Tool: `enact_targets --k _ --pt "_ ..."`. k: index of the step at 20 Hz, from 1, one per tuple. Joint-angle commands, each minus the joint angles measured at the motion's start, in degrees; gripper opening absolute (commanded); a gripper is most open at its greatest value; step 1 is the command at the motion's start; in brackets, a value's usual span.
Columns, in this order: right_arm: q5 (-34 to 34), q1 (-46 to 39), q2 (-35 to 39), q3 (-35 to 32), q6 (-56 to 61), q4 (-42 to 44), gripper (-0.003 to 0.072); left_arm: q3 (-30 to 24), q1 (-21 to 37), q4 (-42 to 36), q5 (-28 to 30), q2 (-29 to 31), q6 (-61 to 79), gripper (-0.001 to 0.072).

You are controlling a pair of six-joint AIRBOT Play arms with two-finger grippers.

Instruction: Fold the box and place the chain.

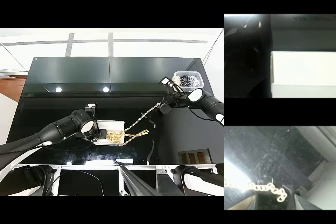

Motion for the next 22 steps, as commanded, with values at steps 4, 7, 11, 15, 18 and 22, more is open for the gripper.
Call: enact_targets --k 4,7,11,15,18,22 --pt "-1.14 -0.04 -1.75 0.04 -0.74 0.31 0.0541 -0.02 -0.02 0.02 0.0 -0.02 0.0 0.0032" --pt "-0.68 -0.04 -1.77 0.07 -0.7 0.28 0.0402 -0.02 -0.02 0.02 0.02 -0.04 0.0 0.0032" --pt "1.33 -0.04 -1.68 0.09 -0.68 0.24 0.0182 -0.02 -0.02 0.02 0.0 -0.04 -0.02 0.0032" --pt "4.0 -0.07 0.35 0.11 0.2 0.22 0.0051 -0.02 -0.02 0.0 0.02 -0.04 -0.02 0.0032" --pt "5.6 -0.07 3.63 0.11 3.85 0.26 0.005 -0.02 -0.02 0.0 0.0 -0.02 -0.02 0.0032" --pt "12.02 -0.07 11.72 0.11 9.22 1.36 0.0049 -0.02 -0.02 0.0 0.0 -0.02 -0.02 0.0032"
